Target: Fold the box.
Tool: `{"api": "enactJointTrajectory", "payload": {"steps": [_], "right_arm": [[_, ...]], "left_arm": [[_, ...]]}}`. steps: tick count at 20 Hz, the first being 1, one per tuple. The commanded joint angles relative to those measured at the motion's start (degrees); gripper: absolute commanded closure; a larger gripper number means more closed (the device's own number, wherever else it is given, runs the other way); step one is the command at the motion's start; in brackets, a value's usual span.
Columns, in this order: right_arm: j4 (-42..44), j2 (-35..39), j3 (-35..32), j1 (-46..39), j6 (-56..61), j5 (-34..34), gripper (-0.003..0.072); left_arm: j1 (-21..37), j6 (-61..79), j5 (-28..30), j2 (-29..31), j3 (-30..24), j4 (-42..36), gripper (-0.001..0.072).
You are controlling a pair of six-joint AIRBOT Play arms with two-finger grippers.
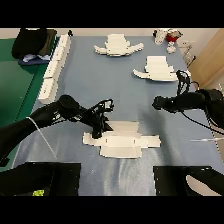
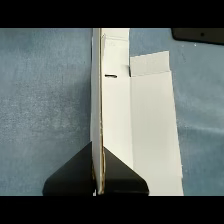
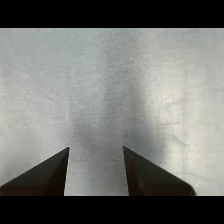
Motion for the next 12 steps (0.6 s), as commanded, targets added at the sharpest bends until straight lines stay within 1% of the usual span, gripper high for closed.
{"api": "enactJointTrajectory", "payload": {"steps": [1, 2, 3, 4, 6, 8, 10, 12], "right_arm": [[1.0, 0.0, 0.1, 0.0, -0.2, -3.3, 0.0255], [1.9, 0.0, 0.1, 0.3, -1.6, -4.7, 0.048], [3.1, 0.0, 0.1, 0.7, -4.0, -6.2, 0.0621], [4.7, 0.1, 0.1, 1.1, -6.3, -8.0, 0.068], [6.9, 0.2, 0.1, 2.9, -9.1, -12.6, 0.0681], [6.7, 0.7, 0.0, 5.9, -9.1, -17.7, 0.0682], [6.7, 2.9, 0.0, 10.6, -9.0, -22.0, 0.0683], [6.3, 6.8, -0.9, 17.2, -7.0, -23.9, 0.0684]], "left_arm": [[0.0, -3.5, -1.0, -0.2, 0.0, 0.6, 0.0697], [0.0, -3.8, -1.0, -0.2, 0.0, 0.5, 0.0697], [0.0, -3.8, -0.9, -0.2, 0.0, 0.5, 0.0697], [0.0, -3.8, -0.9, -0.1, 0.0, 0.5, 0.0697], [0.0, -3.8, -0.9, -0.1, 0.0, 0.5, 0.0697], [0.0, -3.8, -0.9, -0.1, 0.0, 0.5, 0.0697], [0.0, -3.8, -0.9, -0.1, 0.0, 0.5, 0.0697], [0.0, -3.8, -0.9, -0.1, 0.0, 0.5, 0.0697]]}}
